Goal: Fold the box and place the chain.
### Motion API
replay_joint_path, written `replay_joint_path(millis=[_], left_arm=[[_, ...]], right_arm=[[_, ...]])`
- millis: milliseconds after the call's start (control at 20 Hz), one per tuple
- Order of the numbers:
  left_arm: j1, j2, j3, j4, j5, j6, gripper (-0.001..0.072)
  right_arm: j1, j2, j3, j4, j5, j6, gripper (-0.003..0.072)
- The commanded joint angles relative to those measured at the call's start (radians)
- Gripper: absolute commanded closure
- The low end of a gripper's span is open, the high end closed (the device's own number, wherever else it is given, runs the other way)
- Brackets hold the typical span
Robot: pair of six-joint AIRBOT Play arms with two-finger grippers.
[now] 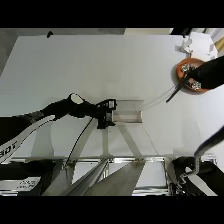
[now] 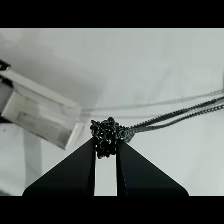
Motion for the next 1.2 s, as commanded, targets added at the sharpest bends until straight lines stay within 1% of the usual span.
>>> replay_joint_path(millis=[0,150,500,600,750,900,1150], left_arm=[[0.0,0.0,0.0,0.0,0.0,0.0,0.0501],[0.0,0.0,0.0,0.0,0.0,0.0,0.0501],[0.0,0.0,0.0,0.0,0.0,0.0,0.0501],[0.0,0.0,0.0,0.0,0.0,0.001,0.0501],[0.0,0.0,0.0,0.0,0.0,0.0,0.0501],[0.0,0.0,0.0,0.0,0.0,0.0,0.0501],[0.0,0.0,0.0,0.0,0.0,0.0,0.0501]], right_arm=[[0.056,0.064,-0.097,0.005,-0.031,0.024,0.068],[0.123,0.076,-0.183,0.005,-0.08,0.048,0.068],[0.327,0.075,-0.383,0.005,-0.332,0.103,0.068],[0.368,0.071,-0.423,0.005,-0.381,0.124,0.068],[0.416,0.061,-0.454,0.005,-0.436,0.128,0.068],[0.452,0.021,-0.455,0.006,-0.473,0.128,0.068],[0.537,-0.11,-0.455,0.008,-0.519,0.128,0.068]])
